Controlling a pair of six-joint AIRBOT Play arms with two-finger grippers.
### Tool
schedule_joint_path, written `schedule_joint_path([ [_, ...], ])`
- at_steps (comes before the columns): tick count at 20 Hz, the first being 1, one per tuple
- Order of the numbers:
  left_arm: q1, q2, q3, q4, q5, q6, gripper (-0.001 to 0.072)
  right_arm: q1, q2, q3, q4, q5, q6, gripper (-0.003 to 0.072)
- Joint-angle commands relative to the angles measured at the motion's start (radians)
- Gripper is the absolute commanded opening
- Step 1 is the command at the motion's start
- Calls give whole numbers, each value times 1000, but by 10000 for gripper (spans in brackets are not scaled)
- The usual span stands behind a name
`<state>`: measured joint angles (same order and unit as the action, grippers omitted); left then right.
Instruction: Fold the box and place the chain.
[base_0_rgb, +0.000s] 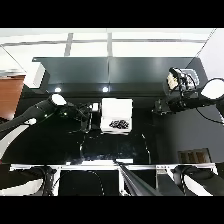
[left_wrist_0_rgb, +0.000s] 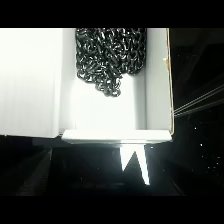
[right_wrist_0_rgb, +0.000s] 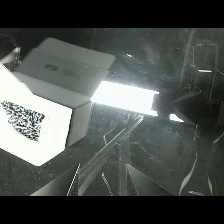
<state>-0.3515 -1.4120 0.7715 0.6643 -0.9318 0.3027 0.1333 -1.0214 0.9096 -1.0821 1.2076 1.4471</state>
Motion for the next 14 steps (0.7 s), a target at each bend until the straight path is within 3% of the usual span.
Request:
schedule_joint_path([
  [1,-6,-1,-4,-5,-20,-3,720,0,1,0,0,0,0,352],
  [14,-35,-1,-29,-103,9,-3,720,0,1,0,0,-7,0,352],
])
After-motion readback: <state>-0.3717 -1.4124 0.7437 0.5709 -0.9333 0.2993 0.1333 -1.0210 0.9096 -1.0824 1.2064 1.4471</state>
